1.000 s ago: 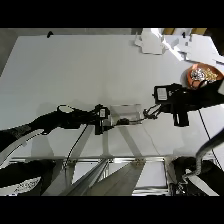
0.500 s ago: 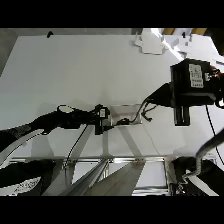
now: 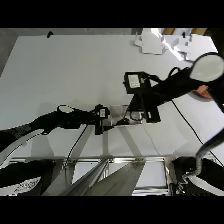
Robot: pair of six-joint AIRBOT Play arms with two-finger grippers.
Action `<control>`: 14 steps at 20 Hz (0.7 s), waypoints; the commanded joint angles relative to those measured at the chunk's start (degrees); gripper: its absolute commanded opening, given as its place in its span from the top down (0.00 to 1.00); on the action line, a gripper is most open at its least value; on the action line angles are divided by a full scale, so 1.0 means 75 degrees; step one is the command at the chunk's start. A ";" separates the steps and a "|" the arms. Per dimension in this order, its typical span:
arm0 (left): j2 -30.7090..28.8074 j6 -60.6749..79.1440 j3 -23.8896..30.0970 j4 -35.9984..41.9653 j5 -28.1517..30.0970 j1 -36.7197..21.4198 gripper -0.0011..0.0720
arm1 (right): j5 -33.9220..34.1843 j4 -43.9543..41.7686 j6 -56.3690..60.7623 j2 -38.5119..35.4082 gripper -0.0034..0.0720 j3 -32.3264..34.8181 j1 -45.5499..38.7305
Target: Fold the box and place the chain.
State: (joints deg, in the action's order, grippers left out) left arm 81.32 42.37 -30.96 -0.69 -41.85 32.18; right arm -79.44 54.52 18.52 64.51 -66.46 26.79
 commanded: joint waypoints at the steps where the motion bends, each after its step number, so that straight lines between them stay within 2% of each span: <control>1: -0.0003 0.0003 0.0000 -0.0003 0.0003 0.0006 0.95 | 0.0393 0.0166 0.0099 0.0685 0.93 0.0516 0.0055; 2: -0.0003 0.0003 0.0000 -0.0003 0.0003 0.0006 0.95 | 0.0551 0.0160 0.0099 0.0810 0.93 0.0670 0.0055; 4: -0.0003 0.0003 0.0000 -0.0003 0.0003 0.0006 0.95 | 0.0545 0.0160 0.0195 0.0979 0.74 0.0842 0.0055; 5: -0.0003 0.0003 0.0000 -0.0003 0.0003 0.0006 0.95 | 0.0536 0.0201 0.0280 0.0970 0.71 0.0866 0.0055; 9: -0.0003 0.0003 0.0000 -0.0003 0.0003 0.0006 0.95 | 0.0469 0.0568 0.0277 0.0329 0.71 0.0866 -0.0085; 12: -0.0003 0.0003 0.0000 -0.0003 0.0003 0.0006 0.95 | 0.0213 0.0647 0.0262 -0.0306 0.72 0.0871 -0.0737; 14: -0.0003 0.0003 0.0000 -0.0003 0.0003 0.0006 0.95 | -0.0187 0.0924 -0.0061 -0.0495 0.79 0.0965 -0.1288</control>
State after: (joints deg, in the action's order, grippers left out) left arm 81.30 42.37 -30.96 -0.71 -41.82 32.18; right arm -77.78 59.13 20.23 63.53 -59.81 21.52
